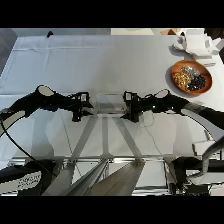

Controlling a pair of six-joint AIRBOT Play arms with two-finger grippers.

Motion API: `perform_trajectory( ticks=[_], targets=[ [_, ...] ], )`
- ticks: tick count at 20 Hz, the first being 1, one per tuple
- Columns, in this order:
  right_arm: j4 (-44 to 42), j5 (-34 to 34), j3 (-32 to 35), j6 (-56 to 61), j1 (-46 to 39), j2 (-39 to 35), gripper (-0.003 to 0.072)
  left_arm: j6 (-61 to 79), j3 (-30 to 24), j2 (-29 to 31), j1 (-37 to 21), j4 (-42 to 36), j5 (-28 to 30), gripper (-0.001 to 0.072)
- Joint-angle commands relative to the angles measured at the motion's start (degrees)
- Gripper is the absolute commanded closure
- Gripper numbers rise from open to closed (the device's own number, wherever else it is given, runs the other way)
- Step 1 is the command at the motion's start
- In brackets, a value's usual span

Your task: Fold the box and place the chain.

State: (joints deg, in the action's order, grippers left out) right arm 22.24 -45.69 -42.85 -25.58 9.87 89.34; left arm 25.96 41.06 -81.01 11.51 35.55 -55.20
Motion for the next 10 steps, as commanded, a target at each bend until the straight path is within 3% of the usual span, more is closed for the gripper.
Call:
perform_trajectory(
  ticks=[1, 3, 5, 10],
  targets=[
    [0.0, 0.0, 0.0, 0.0, 0.0, 0.0, 0.0288, 0.2, 0.0, -0.2, 0.0, -0.4, 0.1, 0.0396],
    [0.0, 0.0, 0.0, 0.0, 0.0, 0.0, 0.0288, 0.2, 0.0, -0.2, -0.1, -0.3, 0.0, 0.04],
    [0.0, 0.0, 0.0, 0.0, 0.0, 0.0, 0.0288, 0.2, 0.0, -0.2, -0.8, 0.8, 0.1, 0.0478],
    [0.0, 0.0, 0.0, 0.0, 0.0, 0.0, 0.0288, 0.2, 0.0, -0.2, -3.3, 0.9, 1.5, 0.0473]
  ],
)
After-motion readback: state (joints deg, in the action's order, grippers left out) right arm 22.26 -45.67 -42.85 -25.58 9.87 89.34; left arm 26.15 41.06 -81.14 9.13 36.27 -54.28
